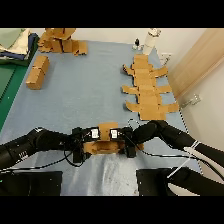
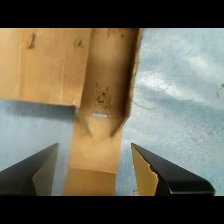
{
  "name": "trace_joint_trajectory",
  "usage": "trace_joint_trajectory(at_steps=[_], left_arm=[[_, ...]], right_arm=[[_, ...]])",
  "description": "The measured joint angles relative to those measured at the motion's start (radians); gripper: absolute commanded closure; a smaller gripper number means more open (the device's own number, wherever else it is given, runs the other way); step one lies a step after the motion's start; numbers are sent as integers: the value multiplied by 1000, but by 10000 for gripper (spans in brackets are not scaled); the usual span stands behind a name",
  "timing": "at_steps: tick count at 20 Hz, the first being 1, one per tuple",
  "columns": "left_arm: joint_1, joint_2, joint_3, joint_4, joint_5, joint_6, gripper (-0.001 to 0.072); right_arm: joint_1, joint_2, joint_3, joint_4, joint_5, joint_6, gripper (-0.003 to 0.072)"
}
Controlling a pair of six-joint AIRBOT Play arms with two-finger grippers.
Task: Fold the box.
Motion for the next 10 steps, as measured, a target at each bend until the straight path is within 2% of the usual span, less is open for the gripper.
trace_joint_trajectory(at_steps=[6, 7, 8, 9, 10], left_arm=[[-30, -45, -1, -43, 16, 67, 130], [-31, -57, -1, -51, 31, 71, 223], [-32, -69, -1, -62, 46, 78, 449], [-33, -80, -1, -73, 63, 92, 484], [-34, -89, 0, -84, 76, 103, 485]], right_arm=[[0, 0, 0, 0, 0, 0, 186], [0, 0, 0, 0, 0, 0, 186], [0, 0, 0, 0, 0, 0, 186], [0, 0, 0, -1, 0, -1, 186], [0, 0, 0, -1, 0, -1, 186]])
